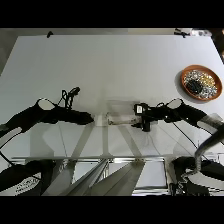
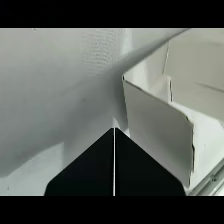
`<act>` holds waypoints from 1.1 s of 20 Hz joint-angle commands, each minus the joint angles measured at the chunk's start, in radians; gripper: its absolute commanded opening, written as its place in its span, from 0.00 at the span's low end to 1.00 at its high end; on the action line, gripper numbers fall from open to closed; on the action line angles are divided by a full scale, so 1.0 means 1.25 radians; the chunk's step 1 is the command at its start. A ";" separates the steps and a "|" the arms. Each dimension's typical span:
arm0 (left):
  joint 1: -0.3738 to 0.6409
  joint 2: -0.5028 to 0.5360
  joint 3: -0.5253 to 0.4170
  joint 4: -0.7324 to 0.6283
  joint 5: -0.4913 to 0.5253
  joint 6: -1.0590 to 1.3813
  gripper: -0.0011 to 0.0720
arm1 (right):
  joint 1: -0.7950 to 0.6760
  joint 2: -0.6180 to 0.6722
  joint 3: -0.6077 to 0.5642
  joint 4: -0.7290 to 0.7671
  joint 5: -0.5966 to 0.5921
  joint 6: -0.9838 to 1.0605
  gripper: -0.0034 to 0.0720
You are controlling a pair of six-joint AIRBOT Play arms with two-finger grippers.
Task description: Fold the box and place the chain.
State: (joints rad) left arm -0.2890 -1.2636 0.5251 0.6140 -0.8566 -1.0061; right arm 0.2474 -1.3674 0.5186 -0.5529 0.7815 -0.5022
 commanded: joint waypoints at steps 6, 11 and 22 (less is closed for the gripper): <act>-0.042 -0.053 0.047 0.059 0.002 -0.053 0.02 | 0.001 0.000 0.000 0.000 0.000 0.000 0.59; -0.060 -0.053 0.065 0.023 -0.006 0.003 0.02 | 0.001 0.000 0.000 0.000 0.001 0.000 0.59; -0.097 -0.029 0.069 -0.066 -0.012 0.075 0.15 | 0.001 0.000 0.000 0.000 0.000 0.000 0.59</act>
